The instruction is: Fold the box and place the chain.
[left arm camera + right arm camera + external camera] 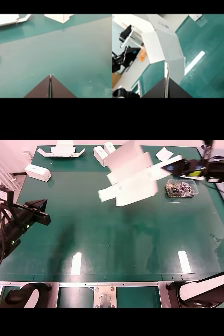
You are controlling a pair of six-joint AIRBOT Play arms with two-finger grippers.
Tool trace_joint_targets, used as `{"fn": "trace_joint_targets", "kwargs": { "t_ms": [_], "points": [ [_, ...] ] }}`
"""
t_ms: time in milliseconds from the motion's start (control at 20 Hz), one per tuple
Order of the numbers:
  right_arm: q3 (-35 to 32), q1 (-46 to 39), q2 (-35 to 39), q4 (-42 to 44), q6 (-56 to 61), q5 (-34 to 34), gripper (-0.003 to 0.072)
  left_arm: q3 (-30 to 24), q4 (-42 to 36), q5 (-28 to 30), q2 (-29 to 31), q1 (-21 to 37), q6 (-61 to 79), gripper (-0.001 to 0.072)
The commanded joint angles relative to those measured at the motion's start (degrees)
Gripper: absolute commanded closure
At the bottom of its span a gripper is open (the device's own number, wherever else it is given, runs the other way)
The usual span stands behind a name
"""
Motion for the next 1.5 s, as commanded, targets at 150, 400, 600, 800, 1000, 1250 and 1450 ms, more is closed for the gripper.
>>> {"fn": "trace_joint_targets", "kwargs": {
  "t_ms": [150,400,600,800,1000,1250,1450],
  "points": [
    [-19.69,11.76,0.61,1.68,-2.49,-27.15,0.0680,0.04,0.04,0.04,0.04,-0.02,0.07,0.0688],
    [-32.59,12.98,0.59,5.77,-5.18,-37.20,0.0681,0.04,0.02,0.00,0.04,-0.02,0.02,0.0688],
    [-33.51,11.69,-0.31,1.62,-6.36,-39.63,0.0683,0.04,0.02,0.04,0.04,-0.02,0.04,0.0687],
    [-33.40,9.75,-0.66,0.98,-8.00,-40.61,0.0682,0.04,0.11,0.07,0.04,-0.02,0.66,0.0409],
    [-33.33,10.27,-1.11,-0.31,-9.94,-40.81,0.0682,0.04,0.07,0.46,0.04,-0.02,0.42,0.0215],
    [-33.46,10.32,-1.42,-0.39,-11.26,-41.20,0.0681,0.04,0.04,0.44,0.04,-0.02,0.42,0.0214],
    [-33.66,10.67,-1.49,0.07,-12.92,-43.23,0.0681,0.04,0.04,0.37,0.04,-0.02,0.37,0.0215]
  ]
}}
